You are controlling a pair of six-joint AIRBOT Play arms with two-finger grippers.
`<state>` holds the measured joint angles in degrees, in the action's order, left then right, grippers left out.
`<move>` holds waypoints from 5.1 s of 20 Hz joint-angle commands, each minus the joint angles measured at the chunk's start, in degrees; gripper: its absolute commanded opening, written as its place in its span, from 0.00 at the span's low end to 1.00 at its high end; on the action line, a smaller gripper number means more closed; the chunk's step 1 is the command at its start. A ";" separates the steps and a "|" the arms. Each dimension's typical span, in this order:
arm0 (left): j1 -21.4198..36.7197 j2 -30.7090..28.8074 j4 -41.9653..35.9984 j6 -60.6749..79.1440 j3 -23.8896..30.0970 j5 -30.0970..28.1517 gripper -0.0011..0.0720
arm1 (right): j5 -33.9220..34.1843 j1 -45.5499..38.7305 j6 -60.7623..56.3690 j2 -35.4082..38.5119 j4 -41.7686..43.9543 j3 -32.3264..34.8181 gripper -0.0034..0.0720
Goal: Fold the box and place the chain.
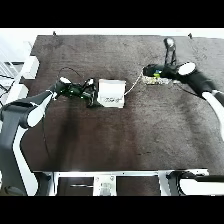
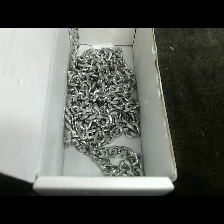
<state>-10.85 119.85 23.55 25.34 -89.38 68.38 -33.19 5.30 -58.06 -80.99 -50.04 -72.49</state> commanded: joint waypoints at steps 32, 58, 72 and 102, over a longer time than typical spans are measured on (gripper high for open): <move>0.02 -0.02 0.00 0.02 -0.02 0.00 0.87 | 13.29 21.22 -1.51 -7.82 -2.10 6.95 0.67; 0.02 -0.02 0.00 0.02 -0.02 0.00 0.87 | 9.11 -1.81 -3.82 -24.35 6.58 -4.17 0.06; 0.02 -0.02 0.00 0.02 -0.02 0.02 0.87 | -11.30 6.45 0.22 10.51 1.79 1.36 0.05; 0.00 -0.02 -0.02 0.02 -0.02 0.00 0.87 | 7.76 3.74 26.05 4.09 3.34 9.81 0.48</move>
<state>-10.85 119.85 23.51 25.34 -89.38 68.40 -25.32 11.99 -42.15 -74.39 -53.28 -62.41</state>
